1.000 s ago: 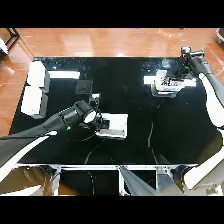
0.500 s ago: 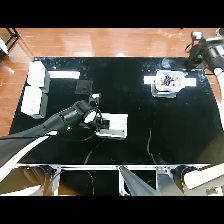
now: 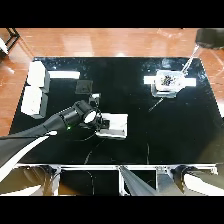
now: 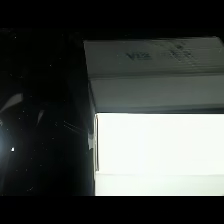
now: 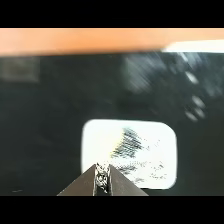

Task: Fold the box and place the chain.

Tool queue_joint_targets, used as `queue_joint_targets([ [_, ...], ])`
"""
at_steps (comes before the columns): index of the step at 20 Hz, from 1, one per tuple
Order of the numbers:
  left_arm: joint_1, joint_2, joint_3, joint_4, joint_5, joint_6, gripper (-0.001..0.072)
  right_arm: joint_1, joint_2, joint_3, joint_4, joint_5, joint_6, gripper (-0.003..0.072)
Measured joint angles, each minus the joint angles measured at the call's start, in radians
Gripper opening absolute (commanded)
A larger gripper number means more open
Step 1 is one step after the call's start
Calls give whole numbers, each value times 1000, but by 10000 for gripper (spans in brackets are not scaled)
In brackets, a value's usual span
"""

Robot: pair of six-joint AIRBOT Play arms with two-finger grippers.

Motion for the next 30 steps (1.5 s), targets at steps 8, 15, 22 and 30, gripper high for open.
queue_joint_targets([
  [8, 0, 0, 0, 0, -8, 0, 26, 79, 386, -159, 204, -98, -64, 34],
  [15, 0, 0, 0, 2, -11, 0, 26, 262, 564, -509, 439, -119, -72, 34],
  [22, 0, 0, 0, 3, -12, 0, 26, 533, 535, -750, 533, 109, -38, 33],
  [30, 0, 0, 0, 2, -12, 0, 26, 637, 460, -787, 554, 267, -31, 33],
])
